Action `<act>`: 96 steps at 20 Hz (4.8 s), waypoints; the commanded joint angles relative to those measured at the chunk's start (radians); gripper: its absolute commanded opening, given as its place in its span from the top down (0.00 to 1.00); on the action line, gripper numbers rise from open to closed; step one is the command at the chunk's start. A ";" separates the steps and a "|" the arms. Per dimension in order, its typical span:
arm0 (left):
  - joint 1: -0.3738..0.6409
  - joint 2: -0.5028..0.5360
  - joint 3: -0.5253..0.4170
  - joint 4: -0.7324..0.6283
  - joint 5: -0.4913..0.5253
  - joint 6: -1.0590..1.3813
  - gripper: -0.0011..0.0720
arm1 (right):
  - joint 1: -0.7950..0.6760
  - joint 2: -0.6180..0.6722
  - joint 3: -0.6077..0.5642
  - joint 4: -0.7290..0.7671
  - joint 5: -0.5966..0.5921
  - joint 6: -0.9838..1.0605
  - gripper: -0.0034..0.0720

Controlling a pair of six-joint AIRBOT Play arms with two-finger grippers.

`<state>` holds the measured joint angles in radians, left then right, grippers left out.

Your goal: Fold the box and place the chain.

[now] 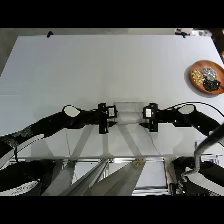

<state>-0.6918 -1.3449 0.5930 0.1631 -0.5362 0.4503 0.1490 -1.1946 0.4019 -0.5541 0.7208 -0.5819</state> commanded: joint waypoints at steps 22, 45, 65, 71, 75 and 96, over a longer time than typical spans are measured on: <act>0.000 0.023 0.001 -0.187 -0.038 -0.020 0.90 | 0.000 0.000 0.000 0.001 0.000 0.001 0.34; 0.472 0.431 -0.291 0.210 -0.128 -1.316 0.98 | 0.000 0.000 0.000 0.001 0.000 0.001 0.34; 0.309 0.031 -0.146 0.113 -0.178 -1.277 0.98 | 0.000 0.000 0.000 0.001 0.000 0.001 0.34; 0.278 0.031 -0.140 0.061 -0.173 -1.231 0.98 | 0.000 0.000 0.000 0.001 0.000 0.001 0.34; 0.264 0.031 -0.140 0.051 -0.158 -1.232 0.98 | 0.000 0.000 0.000 0.001 0.000 0.001 0.34; 0.127 0.031 -0.009 0.023 -0.126 -1.187 0.96 | 0.000 0.000 0.000 0.001 0.000 0.001 0.34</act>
<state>-0.5468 -1.3140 0.5781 0.2008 -0.6731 -0.7528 0.1486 -1.1946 0.4019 -0.5533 0.7208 -0.5812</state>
